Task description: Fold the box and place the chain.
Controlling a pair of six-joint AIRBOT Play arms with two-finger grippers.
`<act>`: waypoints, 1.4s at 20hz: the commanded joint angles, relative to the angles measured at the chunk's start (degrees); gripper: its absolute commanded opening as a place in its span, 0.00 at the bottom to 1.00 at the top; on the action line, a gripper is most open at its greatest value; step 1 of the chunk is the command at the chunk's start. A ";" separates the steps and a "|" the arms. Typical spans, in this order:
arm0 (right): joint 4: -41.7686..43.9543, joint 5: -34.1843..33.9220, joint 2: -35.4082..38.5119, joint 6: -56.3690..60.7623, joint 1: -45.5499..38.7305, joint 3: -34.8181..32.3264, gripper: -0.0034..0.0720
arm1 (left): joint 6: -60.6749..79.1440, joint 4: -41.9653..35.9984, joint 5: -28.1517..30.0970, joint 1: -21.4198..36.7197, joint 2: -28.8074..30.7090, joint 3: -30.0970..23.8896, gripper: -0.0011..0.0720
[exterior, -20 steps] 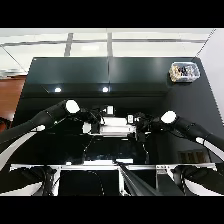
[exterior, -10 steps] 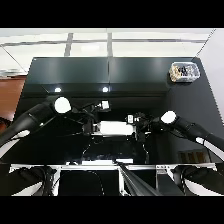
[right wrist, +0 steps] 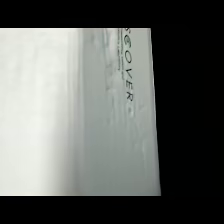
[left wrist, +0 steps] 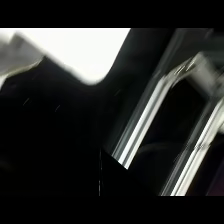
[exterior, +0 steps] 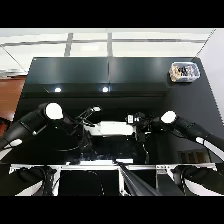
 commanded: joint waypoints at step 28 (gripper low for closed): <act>-0.07 0.22 0.00 -0.07 0.04 -0.02 0.21 | -12.76 22.60 17.86 2.56 1.75 8.74 0.05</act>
